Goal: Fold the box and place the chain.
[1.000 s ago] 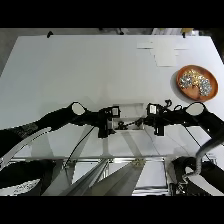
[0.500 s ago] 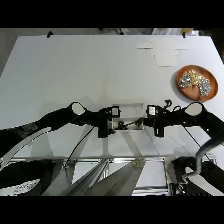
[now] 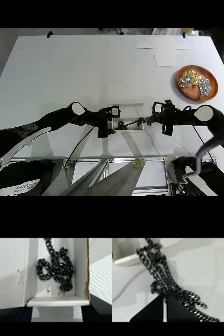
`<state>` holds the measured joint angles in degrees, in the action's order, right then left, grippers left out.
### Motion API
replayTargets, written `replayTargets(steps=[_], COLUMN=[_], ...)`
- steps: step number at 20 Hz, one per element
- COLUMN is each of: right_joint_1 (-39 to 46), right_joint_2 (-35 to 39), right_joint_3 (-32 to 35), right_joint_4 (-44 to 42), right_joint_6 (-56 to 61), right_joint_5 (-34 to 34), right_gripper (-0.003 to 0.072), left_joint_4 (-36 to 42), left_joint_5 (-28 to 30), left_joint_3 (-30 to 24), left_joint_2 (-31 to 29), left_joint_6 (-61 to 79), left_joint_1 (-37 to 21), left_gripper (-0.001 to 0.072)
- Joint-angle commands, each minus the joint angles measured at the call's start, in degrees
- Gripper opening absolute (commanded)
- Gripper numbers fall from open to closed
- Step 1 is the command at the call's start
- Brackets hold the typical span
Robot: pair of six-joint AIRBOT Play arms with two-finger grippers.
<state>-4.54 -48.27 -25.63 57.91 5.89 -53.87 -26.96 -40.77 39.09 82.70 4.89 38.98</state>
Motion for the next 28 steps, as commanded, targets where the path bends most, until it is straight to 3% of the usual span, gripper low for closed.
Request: replayTargets(steps=[1,7,15,22,28], right_joint_1=[0.2,-2.3,-10.4,-20.4,-21.3], right_joint_2=[4.0,6.6,7.1,4.0,-6.3], right_joint_3=[-2.8,-9.7,-9.8,-9.7,-9.7], right_joint_4=[-7.1,-25.4,-32.1,-28.8,-21.9], right_joint_6=[6.7,10.4,10.1,8.7,14.2], right_joint_5=[-3.1,-12.6,-15.7,-7.5,-3.3], right_gripper=[0.0016,0.0016,0.0016,0.0016,0.0017], left_joint_4=[0.0,0.0,0.0,0.0,0.0], left_joint_5=[0.0,0.0,0.0,0.0,0.0], left_joint_3=[0.0,0.0,0.0,0.0,0.0], left_joint_2=[0.0,0.0,0.0,0.0,0.0], left_joint_6=[0.0,0.0,0.0,0.0,0.0], left_joint_1=[0.0,0.0,0.0,0.0,0.0], left_gripper=[0.0254,0.0254,0.0254,0.0254,0.0254])
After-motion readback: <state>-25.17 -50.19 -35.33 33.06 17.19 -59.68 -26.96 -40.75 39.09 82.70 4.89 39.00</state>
